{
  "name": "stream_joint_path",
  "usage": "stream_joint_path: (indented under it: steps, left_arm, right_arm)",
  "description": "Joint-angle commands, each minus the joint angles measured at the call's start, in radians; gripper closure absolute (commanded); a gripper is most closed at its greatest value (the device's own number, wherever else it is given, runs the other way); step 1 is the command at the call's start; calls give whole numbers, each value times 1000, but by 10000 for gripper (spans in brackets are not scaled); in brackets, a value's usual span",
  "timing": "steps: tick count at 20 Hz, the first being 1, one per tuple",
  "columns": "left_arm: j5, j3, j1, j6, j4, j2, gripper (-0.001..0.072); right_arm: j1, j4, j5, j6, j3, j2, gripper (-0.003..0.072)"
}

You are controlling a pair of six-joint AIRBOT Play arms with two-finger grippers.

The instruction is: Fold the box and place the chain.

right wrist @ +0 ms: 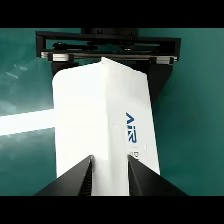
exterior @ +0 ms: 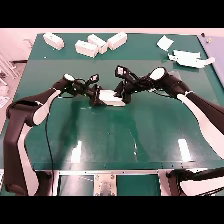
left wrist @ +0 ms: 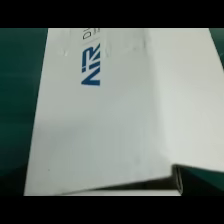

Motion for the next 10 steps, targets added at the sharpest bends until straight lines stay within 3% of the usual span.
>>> stream_joint_path:
  steps: [1, 3, 4, 10]
  left_arm:
    - [0, 1, 1, 0, 0, 1, 118]
    - [0, 1, 1, 0, 0, 1, 118]
    - [0, 1, 1, 0, 0, 1, 118]
    - [0, 1, 1, 0, 0, 1, 117]
  right_arm:
    - [-6, -2, -11, -11, 0, -2, 407]
    - [-12, -8, -7, -11, 2, -2, 409]
    - [-14, -8, 6, -11, 8, -2, 454]
    - [-57, -8, 212, -31, 87, -17, 465]
